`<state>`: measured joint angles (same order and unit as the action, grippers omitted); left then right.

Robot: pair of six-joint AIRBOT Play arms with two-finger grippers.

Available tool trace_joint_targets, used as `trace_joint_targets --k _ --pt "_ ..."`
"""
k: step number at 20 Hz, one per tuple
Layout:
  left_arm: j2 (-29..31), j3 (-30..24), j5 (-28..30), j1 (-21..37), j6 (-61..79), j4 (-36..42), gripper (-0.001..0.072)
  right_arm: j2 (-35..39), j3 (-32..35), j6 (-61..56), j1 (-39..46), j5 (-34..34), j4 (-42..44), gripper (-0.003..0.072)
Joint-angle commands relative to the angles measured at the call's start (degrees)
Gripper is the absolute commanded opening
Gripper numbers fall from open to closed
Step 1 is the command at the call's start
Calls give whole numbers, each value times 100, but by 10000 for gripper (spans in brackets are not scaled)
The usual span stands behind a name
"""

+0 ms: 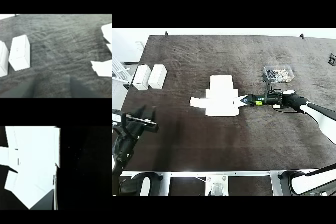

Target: Fold the box and place the chain.

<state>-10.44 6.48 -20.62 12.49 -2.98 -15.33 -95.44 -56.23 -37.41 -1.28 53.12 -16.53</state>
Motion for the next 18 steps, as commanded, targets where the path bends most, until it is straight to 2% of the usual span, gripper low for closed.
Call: trace_joint_targets --k 1,5,8,11,15,18 --pt "2 22 -61 2 4 240 385 -4 -15 -9 -9 0 2 1" --pt "-66 166 -192 2 4 680 389 -4 -15 -9 -9 0 4 1" --pt "-876 743 -321 2 4 769 389 -4 -15 -9 -7 -2 2 1" --pt "-2511 1696 -898 2 -2 772 388 -4 -15 -7 -9 -4 2 1" --pt "-4868 3132 -2221 2 -234 994 388 -4 -15 -7 -9 -7 2 2" --pt "-6339 4269 -3246 2 -791 931 388 -4 -15 -9 -9 -7 4 3"
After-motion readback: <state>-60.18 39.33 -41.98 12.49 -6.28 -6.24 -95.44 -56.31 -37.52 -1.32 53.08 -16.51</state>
